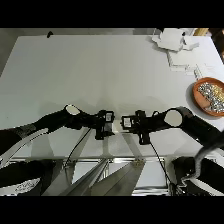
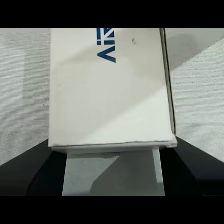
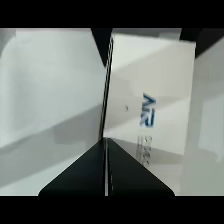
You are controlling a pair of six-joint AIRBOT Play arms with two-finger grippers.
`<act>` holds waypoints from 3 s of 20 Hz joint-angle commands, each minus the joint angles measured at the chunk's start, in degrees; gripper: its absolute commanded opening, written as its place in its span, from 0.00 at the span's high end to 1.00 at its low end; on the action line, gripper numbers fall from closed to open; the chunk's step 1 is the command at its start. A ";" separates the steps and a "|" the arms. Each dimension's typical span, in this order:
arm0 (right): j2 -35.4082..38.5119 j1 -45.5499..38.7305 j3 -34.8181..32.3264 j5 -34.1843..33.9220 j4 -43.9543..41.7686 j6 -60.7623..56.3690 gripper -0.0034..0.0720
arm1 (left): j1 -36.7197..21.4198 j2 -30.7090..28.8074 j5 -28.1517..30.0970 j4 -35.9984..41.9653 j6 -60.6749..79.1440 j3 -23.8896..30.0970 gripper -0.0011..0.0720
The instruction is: Fold the box and place the chain.
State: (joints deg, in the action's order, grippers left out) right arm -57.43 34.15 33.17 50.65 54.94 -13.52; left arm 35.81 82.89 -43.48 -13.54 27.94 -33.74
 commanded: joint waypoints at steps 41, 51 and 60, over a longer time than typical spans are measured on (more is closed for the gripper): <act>7.30 -26.95 0.04 12.28 30.53 -54.07 0.93 | -49.70 -40.68 0.26 -56.94 -82.25 0.00 0.60; 7.30 -26.95 0.04 12.28 30.53 -54.07 0.93 | -62.18 -30.77 -13.79 -60.74 -87.62 0.46 0.37; 7.30 -26.95 0.07 12.28 30.53 -54.07 0.93 | -62.14 -32.09 -17.35 -62.10 -88.65 0.44 0.03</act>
State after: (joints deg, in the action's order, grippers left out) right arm -50.11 7.25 33.21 62.92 85.47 -67.57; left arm -26.24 51.79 -59.09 -75.16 -60.34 -33.28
